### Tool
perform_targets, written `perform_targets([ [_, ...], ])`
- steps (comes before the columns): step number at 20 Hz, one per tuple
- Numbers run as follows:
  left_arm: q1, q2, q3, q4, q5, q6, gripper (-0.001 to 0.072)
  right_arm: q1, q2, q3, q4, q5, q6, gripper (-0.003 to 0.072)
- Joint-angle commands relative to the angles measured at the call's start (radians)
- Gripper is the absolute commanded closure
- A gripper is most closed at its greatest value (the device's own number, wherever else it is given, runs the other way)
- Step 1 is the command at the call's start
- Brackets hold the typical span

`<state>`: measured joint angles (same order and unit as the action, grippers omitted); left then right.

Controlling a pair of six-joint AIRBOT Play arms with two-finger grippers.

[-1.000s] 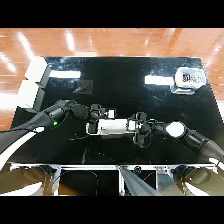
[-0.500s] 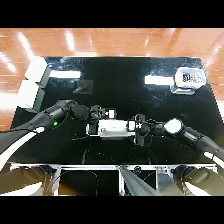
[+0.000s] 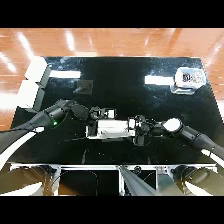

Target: Fold the box and place the chain.

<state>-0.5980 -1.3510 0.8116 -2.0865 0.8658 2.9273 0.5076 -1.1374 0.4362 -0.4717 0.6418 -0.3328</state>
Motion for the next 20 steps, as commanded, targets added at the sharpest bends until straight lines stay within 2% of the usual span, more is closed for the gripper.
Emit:
perform_targets([
  [1, 0.0, -0.001, 0.001, -0.001, -0.005, -0.002, 0.0689, 0.002, -0.015, 0.0, 0.008, 0.009, 0.015, 0.0018],
  [10, -0.003, -0.068, 0.085, -0.002, 0.053, -0.003, 0.0689, 0.025, -0.021, 0.001, 0.004, 0.002, 0.015, 0.0018],
  [11, -0.003, -0.068, 0.085, -0.008, 0.057, -0.006, 0.0689, 0.025, -0.021, 0.001, 0.003, 0.002, 0.015, 0.0045],
  [12, -0.003, -0.068, 0.085, -0.012, 0.057, -0.023, 0.0689, 0.025, -0.021, 0.001, 0.004, 0.002, 0.016, 0.0202],
  [13, -0.003, -0.068, 0.085, -0.012, 0.059, -0.029, 0.0689, 0.025, -0.021, 0.001, 0.004, 0.001, 0.017, 0.0257],
  [16, -0.003, -0.068, 0.085, -0.012, 0.062, -0.029, 0.0689, 0.025, -0.021, 0.001, 0.003, -0.024, 0.047, 0.0245],
  [17, -0.003, -0.068, 0.085, -0.012, 0.062, -0.029, 0.0689, 0.025, -0.021, 0.001, 0.003, -0.027, 0.049, 0.0163],
  [20, -0.003, -0.068, 0.085, -0.012, 0.062, -0.029, 0.0689, 0.025, -0.021, 0.0, -0.032, -0.026, 0.082, 0.0156],
])
